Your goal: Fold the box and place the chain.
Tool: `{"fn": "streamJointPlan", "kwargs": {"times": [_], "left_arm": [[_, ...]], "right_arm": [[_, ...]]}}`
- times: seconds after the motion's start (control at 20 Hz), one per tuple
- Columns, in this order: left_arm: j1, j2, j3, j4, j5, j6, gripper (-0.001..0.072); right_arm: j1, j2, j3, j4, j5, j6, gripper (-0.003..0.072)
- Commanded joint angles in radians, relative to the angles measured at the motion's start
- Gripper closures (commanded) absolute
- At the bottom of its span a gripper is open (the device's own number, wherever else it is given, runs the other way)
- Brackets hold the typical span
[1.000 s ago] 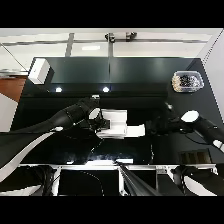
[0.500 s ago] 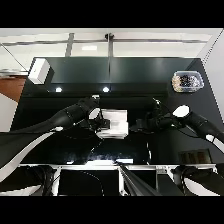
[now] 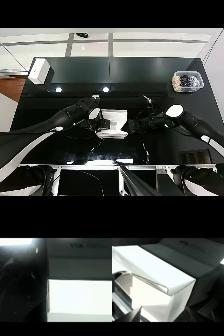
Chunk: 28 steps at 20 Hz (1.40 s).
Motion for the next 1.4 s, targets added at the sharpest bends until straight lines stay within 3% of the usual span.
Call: {"fn": "streamJointPlan", "kwargs": {"times": [0.0,0.1,0.3,0.45,0.7,0.9,1.2,1.35], "left_arm": [[0.0,0.0,0.0,0.001,-0.003,0.0,0.0678],[0.0,0.0,0.0,0.002,-0.002,0.0,0.0679],[0.0,0.0,0.0,0.002,0.0,0.0,0.0679],[0.0,0.0,0.0,0.002,0.001,0.0,0.0679],[0.0,0.0,0.0,0.002,-0.003,0.002,0.0679],[0.0,0.0,0.0,0.002,-0.003,0.007,0.0679],[0.0,0.0,0.0,0.002,-0.003,0.007,0.0678],[0.0,0.0,0.0,0.002,-0.002,0.007,0.0679]], "right_arm": [[0.045,0.0,0.006,-0.011,-0.079,0.101,0.0094],[0.075,0.0,0.033,-0.122,-0.1,0.216,0.0184],[0.178,-0.002,0.107,-0.41,-0.114,0.485,0.0199],[0.232,-0.004,0.156,-0.544,-0.113,0.623,0.022],[0.296,-0.031,0.204,-0.629,-0.097,0.745,0.027],[0.35,-0.056,0.24,-0.813,-0.061,0.929,0.027],[0.362,-0.117,0.284,-0.846,0.001,0.983,0.0289],[0.372,-0.169,0.326,-0.862,0.063,1.004,0.0377]]}}
